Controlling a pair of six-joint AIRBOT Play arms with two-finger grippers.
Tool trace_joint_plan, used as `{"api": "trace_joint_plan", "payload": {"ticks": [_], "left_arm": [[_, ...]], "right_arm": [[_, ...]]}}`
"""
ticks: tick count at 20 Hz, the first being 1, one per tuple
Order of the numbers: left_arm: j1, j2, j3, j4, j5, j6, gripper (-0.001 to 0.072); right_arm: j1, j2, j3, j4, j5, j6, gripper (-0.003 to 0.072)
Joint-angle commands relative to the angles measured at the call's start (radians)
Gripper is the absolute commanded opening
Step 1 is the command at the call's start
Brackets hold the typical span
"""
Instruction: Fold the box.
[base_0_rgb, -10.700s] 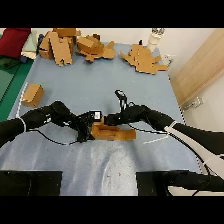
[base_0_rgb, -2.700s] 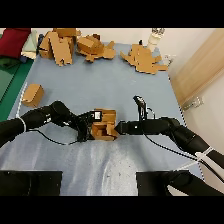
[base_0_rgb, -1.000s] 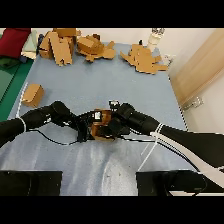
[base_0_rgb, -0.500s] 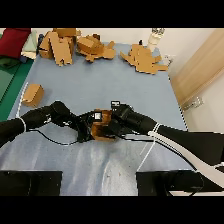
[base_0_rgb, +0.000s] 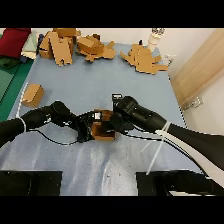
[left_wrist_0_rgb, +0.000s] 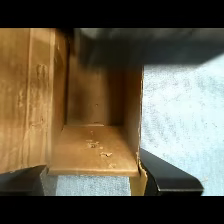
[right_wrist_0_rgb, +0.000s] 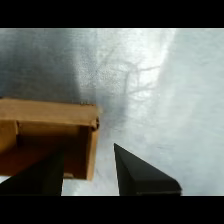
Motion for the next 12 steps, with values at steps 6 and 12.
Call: {"api": "trace_joint_plan", "payload": {"ticks": [6,12], "left_arm": [[0.0,0.0,0.0,0.001,0.0,0.0,0.0318],[0.0,0.0,0.0,0.001,0.0,0.001,0.0318]], "right_arm": [[-0.039,0.253,-0.094,-0.253,-0.11,0.088,0.0004],[-0.371,0.125,-0.258,0.466,0.732,-0.511,0.0002]]}}
